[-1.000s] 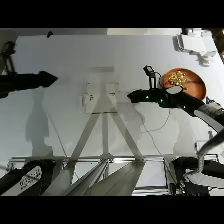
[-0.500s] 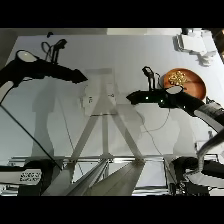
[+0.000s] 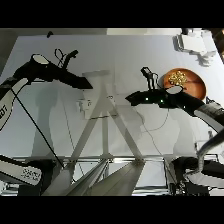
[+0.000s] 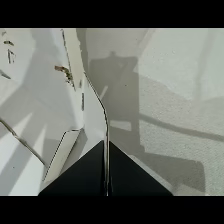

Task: Fold the box and place the chain.

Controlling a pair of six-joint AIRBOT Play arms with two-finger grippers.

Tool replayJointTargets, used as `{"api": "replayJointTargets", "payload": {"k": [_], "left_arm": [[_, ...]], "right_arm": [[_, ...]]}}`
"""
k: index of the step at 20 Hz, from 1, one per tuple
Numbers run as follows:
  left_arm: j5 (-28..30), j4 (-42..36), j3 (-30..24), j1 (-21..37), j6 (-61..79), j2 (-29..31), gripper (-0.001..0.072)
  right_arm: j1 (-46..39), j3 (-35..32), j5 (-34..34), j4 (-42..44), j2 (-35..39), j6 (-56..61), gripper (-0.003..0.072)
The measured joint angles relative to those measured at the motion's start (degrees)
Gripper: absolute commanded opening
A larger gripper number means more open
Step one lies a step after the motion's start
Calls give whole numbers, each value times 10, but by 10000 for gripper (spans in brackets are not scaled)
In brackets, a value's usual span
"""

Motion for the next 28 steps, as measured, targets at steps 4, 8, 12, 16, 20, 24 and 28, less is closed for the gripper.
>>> {"api": "replayJointTargets", "payload": {"k": [4,8,12,16,20,24,28], "left_arm": [[-45,-21,1,-1,40,-3,369],[-65,-27,1,-7,76,-4,333],[-68,-8,1,-33,127,-4,314],[-45,39,1,-62,179,-4,10],[-40,57,1,-70,222,-4,12],[-27,66,1,-69,244,3,11],[-18,70,1,-68,282,16,11]], "right_arm": [[0,0,0,0,0,-1,15],[0,0,1,0,0,-2,15],[0,0,1,0,0,-2,15],[0,0,-1,1,0,-2,15],[0,0,1,1,0,-2,15],[0,0,2,3,0,-1,37],[0,0,19,1,3,-3,472]]}}
